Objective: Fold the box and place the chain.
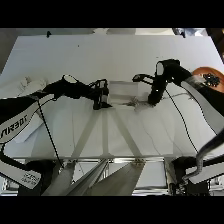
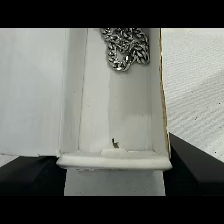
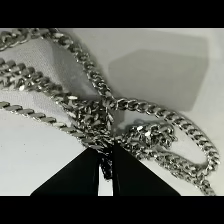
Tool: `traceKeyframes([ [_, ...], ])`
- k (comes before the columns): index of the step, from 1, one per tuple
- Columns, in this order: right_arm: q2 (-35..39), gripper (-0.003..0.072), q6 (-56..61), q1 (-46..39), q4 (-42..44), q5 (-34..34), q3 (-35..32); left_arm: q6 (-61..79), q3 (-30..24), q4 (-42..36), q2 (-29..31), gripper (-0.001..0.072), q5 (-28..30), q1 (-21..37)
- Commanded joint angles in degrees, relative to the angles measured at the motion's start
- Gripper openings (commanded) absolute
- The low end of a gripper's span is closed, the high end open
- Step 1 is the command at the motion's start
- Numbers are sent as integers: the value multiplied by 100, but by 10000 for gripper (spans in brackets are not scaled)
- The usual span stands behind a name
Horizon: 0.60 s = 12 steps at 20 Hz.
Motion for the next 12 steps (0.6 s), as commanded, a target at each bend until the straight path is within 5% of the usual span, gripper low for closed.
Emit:
traceKeyframes([
  [1, 304, 11, 79, 4, 210, 216, 4, 2, 0, 0, 4, 300, 0, 2],
  [12, 1615, 11, 76, 538, 1416, -555, 4, 2, 0, 2, 4, 300, 0, 2],
])
